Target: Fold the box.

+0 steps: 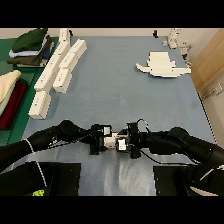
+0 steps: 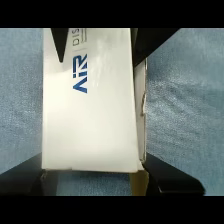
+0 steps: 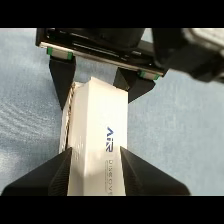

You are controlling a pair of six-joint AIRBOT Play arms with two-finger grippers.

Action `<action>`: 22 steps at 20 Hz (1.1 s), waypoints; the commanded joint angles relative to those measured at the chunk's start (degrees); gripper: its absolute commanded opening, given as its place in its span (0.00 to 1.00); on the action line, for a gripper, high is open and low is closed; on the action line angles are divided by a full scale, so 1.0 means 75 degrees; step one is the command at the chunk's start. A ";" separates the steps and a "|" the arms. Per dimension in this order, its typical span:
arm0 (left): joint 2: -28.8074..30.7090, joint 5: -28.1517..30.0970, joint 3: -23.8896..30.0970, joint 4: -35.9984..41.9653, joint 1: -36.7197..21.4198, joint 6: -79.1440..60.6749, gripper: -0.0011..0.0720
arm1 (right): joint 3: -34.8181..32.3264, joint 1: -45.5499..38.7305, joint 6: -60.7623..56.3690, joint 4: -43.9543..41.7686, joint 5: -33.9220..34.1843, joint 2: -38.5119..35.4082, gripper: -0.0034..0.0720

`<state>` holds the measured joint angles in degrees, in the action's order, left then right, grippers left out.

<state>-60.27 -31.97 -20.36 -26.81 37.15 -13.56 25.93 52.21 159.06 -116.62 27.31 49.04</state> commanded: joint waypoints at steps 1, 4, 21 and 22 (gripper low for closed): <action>0.0000 0.0000 0.0000 0.0003 0.0003 0.0006 0.58 | -0.0023 0.0017 -0.0003 -0.0122 0.0096 -0.0020 0.64; 0.0000 -0.0003 0.0000 0.0003 0.0003 0.0006 0.58 | -0.0023 0.0055 -0.0006 -0.0254 0.0099 -0.0353 0.64; 0.0000 0.0000 0.0000 0.0003 0.0003 0.0006 0.58 | -0.1673 0.0003 -0.6784 -0.1352 -0.2241 -0.1547 0.05; 0.0000 -0.0003 0.0000 0.0003 0.0003 0.0006 0.58 | -0.1705 0.0058 -0.6840 -0.1361 -0.2273 -0.1545 0.05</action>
<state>-60.27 -31.99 -20.34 -26.79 37.15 -13.52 15.18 52.10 111.55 -124.88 13.52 37.52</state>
